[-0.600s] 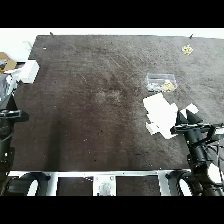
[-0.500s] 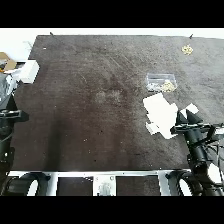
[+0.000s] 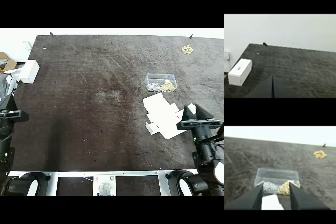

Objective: Fold the box and place the chain.

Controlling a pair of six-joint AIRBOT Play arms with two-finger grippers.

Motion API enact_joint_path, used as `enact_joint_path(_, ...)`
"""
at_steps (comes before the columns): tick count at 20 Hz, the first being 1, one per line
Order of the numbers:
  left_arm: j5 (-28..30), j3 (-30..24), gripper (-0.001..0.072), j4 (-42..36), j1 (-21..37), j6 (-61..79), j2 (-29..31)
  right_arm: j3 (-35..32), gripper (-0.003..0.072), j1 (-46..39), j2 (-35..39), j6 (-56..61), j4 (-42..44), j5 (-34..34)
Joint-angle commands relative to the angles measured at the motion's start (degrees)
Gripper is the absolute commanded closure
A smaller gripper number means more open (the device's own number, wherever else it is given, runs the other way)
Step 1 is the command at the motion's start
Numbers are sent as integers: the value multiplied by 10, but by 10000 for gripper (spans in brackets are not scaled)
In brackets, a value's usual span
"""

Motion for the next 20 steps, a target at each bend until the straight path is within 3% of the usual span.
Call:
enact_joint_path(1, 0, 0, 697, 0, 0, 0, 1, 77, 300, 0, -73, 2, 8, -22)
enact_joint_path(7, 0, 0, 697, 0, 0, 0, 1, 273, 299, -30, -346, -15, 50, -11)
enact_joint_path(9, 0, 0, 697, 0, 0, 0, 1, 318, 301, -83, -424, -19, 62, 57)
enact_joint_path(11, 0, 0, 697, 0, 0, 0, 1, 345, 301, -151, -484, 21, 41, 170)
enact_joint_path(13, 0, 0, 697, 0, 0, 0, 1, 374, 301, -233, -536, 194, -130, 313)
enact_joint_path(15, 0, 0, 697, 0, 0, 0, 1, 430, 300, -303, -586, 386, -364, 452)
enact_joint_path(16, 0, 0, 697, 0, 0, 0, 1, 464, 300, -333, -608, 430, -446, 515)
enact_joint_path(20, 0, 0, 697, 0, 0, 0, 1, 607, 300, -420, -688, 468, -584, 692)
